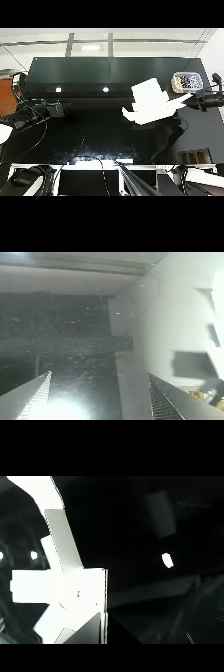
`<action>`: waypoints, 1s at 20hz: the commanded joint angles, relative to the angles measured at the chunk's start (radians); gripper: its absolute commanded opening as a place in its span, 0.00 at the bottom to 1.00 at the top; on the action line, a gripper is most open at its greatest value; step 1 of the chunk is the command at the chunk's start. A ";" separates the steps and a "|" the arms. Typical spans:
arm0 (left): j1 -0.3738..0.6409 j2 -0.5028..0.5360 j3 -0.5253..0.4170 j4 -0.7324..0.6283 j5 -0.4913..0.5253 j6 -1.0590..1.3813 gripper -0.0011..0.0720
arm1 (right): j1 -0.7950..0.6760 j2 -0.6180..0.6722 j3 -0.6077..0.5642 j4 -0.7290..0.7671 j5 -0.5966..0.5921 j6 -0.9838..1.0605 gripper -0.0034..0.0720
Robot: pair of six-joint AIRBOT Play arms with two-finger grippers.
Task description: Fold the box and place the chain.
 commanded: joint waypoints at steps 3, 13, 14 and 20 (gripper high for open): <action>-0.111 -0.076 0.000 -0.020 0.098 0.002 0.98 | 0.293 0.322 -0.304 0.116 -0.242 0.014 0.08; -0.121 -0.475 0.002 -0.492 -0.039 0.261 0.99 | 0.760 0.537 -0.573 0.208 -0.619 0.018 0.08; -0.097 -0.523 0.002 -0.591 -0.071 0.380 0.99 | 0.766 0.537 -0.573 0.208 -0.604 0.018 0.08; -0.006 -0.724 0.003 -0.813 -0.201 0.747 0.98 | 0.774 0.537 -0.573 0.208 -0.571 0.018 0.08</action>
